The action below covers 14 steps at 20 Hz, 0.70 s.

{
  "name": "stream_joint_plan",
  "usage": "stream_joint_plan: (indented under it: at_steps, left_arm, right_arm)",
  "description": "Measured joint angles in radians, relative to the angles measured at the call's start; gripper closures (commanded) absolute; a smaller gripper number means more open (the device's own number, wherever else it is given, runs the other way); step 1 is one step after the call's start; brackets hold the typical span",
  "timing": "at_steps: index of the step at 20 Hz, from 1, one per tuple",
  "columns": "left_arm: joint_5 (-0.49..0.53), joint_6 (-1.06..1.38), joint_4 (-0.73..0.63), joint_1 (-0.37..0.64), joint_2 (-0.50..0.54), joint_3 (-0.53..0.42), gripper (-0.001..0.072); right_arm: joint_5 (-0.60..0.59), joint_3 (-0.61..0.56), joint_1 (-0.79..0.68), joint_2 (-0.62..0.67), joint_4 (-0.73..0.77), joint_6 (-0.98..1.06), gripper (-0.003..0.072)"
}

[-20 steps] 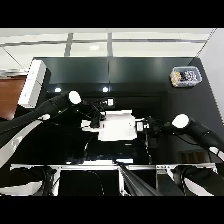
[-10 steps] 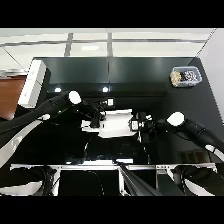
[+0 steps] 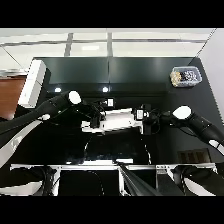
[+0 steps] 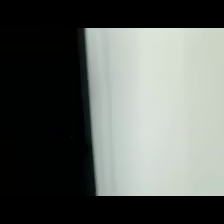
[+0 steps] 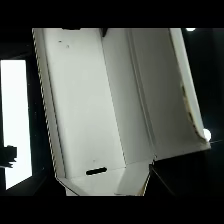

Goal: Fold the box and place the chain.

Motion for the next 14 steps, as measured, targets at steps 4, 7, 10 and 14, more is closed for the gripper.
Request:
stream_joint_plan:
  at_steps: [4,7,10,14]
  left_arm:
    - [-0.002,0.0,0.001,0.0,0.0,0.0,0.0683]
    - [-0.002,0.0,0.001,0.0,0.0,0.0,0.0683]
    - [-0.002,0.001,0.001,0.0,0.001,0.0,0.0683]
    - [-0.012,0.001,0.009,-0.004,0.001,0.005,0.0683]
  right_arm:
    - [-0.005,0.002,-0.02,-0.005,0.06,-0.024,-0.0023]
    - [-0.013,0.002,-0.026,-0.022,0.09,-0.036,-0.0023]
    - [0.013,0.002,-0.027,-0.039,0.131,-0.057,-0.0023]
    - [0.055,0.002,-0.027,-0.06,0.157,-0.071,-0.0017]
